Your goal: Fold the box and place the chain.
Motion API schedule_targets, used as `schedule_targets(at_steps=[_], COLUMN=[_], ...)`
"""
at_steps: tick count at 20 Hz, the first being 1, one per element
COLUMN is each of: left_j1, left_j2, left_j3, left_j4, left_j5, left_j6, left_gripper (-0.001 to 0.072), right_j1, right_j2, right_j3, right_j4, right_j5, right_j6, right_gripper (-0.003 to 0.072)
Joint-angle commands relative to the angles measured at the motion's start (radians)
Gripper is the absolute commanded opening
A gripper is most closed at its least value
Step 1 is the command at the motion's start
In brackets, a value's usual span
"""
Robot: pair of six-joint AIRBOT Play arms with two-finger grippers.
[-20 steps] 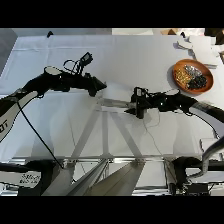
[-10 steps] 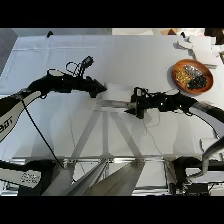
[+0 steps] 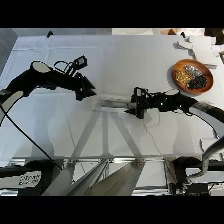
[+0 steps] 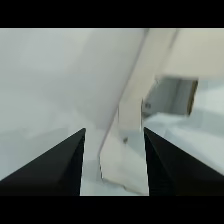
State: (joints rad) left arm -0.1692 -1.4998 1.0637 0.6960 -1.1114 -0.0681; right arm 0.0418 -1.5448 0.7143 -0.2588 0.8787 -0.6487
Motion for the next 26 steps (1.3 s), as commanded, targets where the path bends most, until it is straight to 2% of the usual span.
schedule_targets(at_steps=[1, 3, 5, 7, 8, 9, 13, 16, 19, 22, 26], left_j1=[-0.003, -0.014, -0.015, -0.013, -0.012, -0.011, -0.010, -0.011, -0.013, -0.015, -0.010], left_j2=[0.011, 0.011, 0.011, 0.011, 0.011, 0.011, 0.000, -0.021, -0.024, 0.005, 0.032], left_j3=[-0.025, -0.051, -0.076, -0.095, -0.103, -0.109, -0.114, -0.114, -0.114, -0.114, -0.114], left_j4=[0.127, 0.101, 0.087, 0.157, 0.197, 0.219, 0.233, 0.317, 0.331, 0.261, -0.026], left_j5=[-0.024, -0.022, -0.009, 0.037, 0.064, 0.085, 0.103, 0.119, 0.127, 0.098, 0.046], left_j6=[0.058, 0.150, 0.223, 0.225, 0.222, 0.210, 0.171, 0.134, 0.108, 0.109, 0.134], left_gripper=[0.0420, 0.0459, 0.0451, 0.0265, 0.0219, 0.0206, 0.0206, 0.0206, 0.0206, 0.0207, 0.0216], right_j1=[0.000, 0.000, 0.000, 0.000, 0.000, 0.000, 0.000, 0.000, 0.000, 0.000, 0.000], right_j2=[0.001, 0.001, 0.001, 0.001, 0.001, 0.001, 0.001, 0.001, 0.001, 0.001, 0.001], right_j3=[0.001, 0.000, 0.000, 0.000, 0.000, 0.000, 0.001, 0.001, 0.000, 0.000, 0.001], right_j4=[0.001, 0.001, 0.001, 0.001, 0.001, 0.001, 0.001, 0.001, 0.001, 0.001, 0.001], right_j5=[0.000, 0.000, 0.000, 0.000, 0.000, 0.000, 0.000, 0.000, 0.000, 0.000, 0.000], right_j6=[0.001, 0.001, 0.001, 0.001, 0.001, 0.001, 0.001, 0.001, 0.001, 0.001, 0.001], right_gripper=[0.0441, 0.0441, 0.0441, 0.0441, 0.0441, 0.0441, 0.0441, 0.0441, 0.0441, 0.0441, 0.0441])
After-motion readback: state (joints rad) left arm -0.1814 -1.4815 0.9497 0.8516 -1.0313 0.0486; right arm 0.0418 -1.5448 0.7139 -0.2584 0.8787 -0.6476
